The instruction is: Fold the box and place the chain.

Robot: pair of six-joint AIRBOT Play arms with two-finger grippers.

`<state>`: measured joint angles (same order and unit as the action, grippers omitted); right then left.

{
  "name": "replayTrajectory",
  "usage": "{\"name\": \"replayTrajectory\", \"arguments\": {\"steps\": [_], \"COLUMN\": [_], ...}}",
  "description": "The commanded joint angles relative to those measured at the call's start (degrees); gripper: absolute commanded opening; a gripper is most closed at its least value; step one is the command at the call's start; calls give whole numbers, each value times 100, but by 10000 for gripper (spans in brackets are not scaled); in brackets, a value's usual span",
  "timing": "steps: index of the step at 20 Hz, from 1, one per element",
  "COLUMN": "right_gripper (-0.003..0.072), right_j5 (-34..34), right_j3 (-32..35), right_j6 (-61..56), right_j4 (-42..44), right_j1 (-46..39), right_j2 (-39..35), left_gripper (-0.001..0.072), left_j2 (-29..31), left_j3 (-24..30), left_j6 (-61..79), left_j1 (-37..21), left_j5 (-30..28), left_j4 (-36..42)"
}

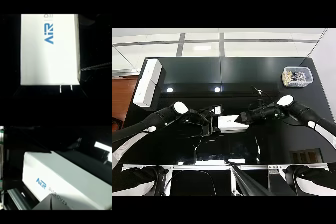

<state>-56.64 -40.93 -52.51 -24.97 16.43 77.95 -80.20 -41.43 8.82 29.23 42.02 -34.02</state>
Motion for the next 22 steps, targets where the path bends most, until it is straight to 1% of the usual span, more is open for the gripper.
{"name": "replayTrajectory", "arguments": {"steps": [1,3,4,5,7,9,10,11,12,13,14,16,18,20,22], "right_gripper": [18,18,18,18,18,18,18,18,18,18,18,18,18,18,18], "right_j5": [-592,-1366,-1725,-2041,-2479,-2693,-2693,-2682,-2682,-2601,-2463,-2096,-1779,-1539,-1471], "right_j3": [-175,-476,-610,-678,-684,-684,-684,-682,-682,-682,-682,-682,-682,-682,-682], "right_j6": [205,221,221,221,205,-7,-122,-192,-216,-238,-238,-238,-240,-271,-275], "right_j4": [-101,-184,-310,-457,-861,-1513,-1838,-2037,-2052,-2055,-2052,-1958,-1882,-1875,-1878], "right_j1": [-111,-404,-608,-857,-1397,-1897,-2107,-2315,-2470,-2570,-2594,-2588,-2588,-2590,-2590], "right_j2": [-79,-326,-501,-732,-1207,-1596,-1729,-1810,-1821,-1821,-1821,-1821,-1821,-1821,-1821], "left_gripper": [407,406,407,428,720,720,720,720,716,715,715,713,713,714,714], "left_j2": [0,26,105,199,433,726,837,874,866,833,772,470,-83,-651,-1054], "left_j3": [2,0,-2,-4,-4,-79,-216,-442,-704,-986,-1239,-1790,-2295,-2599,-2763], "left_j6": [-9,-28,-197,-223,-446,-916,-1246,-1716,-2284,-2736,-2868,-3064,-3279,-3285,-3445], "left_j1": [0,-9,-20,-22,-24,-24,-22,13,68,149,238,516,772,933,981], "left_j5": [20,61,192,275,354,446,651,933,1182,1311,1309,1141,1069,979,1071], "left_j4": [20,2,-138,-350,-680,-820,-876,-1047,-1250,-1386,-1388,-1368,-1360,-1329,-1305]}}
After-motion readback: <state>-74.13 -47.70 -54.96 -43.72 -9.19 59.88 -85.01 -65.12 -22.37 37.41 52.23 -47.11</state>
